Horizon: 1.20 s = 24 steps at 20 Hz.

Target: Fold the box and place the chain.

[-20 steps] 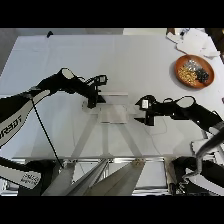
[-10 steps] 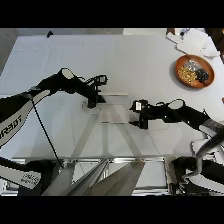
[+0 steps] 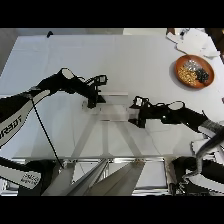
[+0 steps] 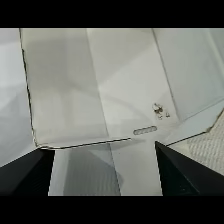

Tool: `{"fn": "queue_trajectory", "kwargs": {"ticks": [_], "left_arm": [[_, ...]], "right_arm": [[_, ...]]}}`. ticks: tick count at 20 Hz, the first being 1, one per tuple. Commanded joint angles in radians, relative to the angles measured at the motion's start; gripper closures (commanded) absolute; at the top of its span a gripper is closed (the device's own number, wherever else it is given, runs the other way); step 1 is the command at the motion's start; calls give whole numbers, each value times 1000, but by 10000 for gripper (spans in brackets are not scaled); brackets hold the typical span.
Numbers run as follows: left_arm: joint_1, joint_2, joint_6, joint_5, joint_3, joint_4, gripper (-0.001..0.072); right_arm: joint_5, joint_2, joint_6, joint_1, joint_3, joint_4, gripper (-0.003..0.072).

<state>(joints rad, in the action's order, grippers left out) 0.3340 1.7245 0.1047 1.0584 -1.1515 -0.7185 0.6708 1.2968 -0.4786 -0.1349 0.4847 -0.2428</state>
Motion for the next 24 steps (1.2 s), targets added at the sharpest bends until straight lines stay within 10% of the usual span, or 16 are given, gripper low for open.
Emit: {"fn": "queue_trajectory", "kwargs": {"ticks": [1, 24], "left_arm": [[0, 0, 0, 0, 0, 0, 697], [0, 0, 0, 0, 0, 0, 697]], "right_arm": [[-10, 1, 7, -1, -1, 48, -7], [-84, -2, 413, -1, 71, -120, -7]]}}
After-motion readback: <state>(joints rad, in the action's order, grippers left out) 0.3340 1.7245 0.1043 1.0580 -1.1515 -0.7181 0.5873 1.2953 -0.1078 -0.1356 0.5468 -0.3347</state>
